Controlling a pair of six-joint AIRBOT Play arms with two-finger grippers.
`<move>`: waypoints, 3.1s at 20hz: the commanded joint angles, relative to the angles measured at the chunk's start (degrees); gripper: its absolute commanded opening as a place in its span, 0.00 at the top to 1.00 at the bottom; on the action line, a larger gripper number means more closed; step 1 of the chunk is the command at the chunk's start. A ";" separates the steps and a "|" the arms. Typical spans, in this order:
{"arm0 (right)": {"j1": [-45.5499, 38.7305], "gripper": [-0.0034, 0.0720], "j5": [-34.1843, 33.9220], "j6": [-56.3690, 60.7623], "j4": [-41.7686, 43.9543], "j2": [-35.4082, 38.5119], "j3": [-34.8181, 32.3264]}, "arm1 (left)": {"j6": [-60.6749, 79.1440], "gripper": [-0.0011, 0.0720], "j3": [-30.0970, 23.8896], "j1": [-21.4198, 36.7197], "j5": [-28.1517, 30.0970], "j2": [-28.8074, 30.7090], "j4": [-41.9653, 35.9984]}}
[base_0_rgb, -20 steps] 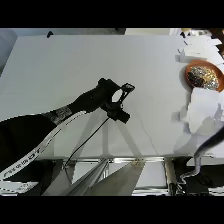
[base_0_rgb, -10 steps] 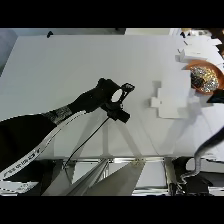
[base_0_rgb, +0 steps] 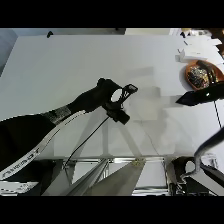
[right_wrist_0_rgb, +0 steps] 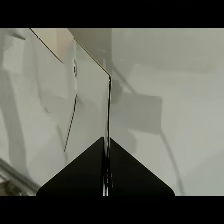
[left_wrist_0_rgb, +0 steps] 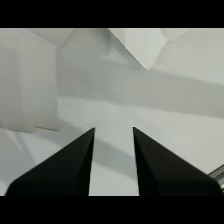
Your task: Fold the box and place the chain.
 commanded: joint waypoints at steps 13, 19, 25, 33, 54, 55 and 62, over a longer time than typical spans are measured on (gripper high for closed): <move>29.00 0.94 -17.05 13.86 3.89 9.53 -12.94 | 43.19 0.19 -23.50 37.94 -1.46 36.50 -32.96; 32.09 0.94 -16.92 14.84 4.66 9.53 -12.94 | 63.28 0.19 -33.99 47.15 0.31 27.96 -46.49; 32.09 0.94 -16.70 14.86 4.66 9.51 -12.94 | 68.72 0.11 -33.99 47.12 0.15 12.90 -47.43; 32.09 0.94 -16.65 15.23 4.66 9.51 -12.94 | 79.43 0.11 -33.97 43.50 0.28 7.15 -58.55; 32.02 0.48 -11.34 15.23 8.39 12.02 -6.12 | 105.20 0.98 -33.92 29.07 12.50 11.69 -51.25; 32.02 0.48 -11.15 15.23 6.60 13.20 -5.35 | 105.70 0.98 -33.92 27.12 15.26 12.39 -51.58; 32.02 0.48 -8.61 15.32 -7.15 17.97 -5.01 | 109.33 0.98 -33.94 19.08 29.92 13.11 -51.74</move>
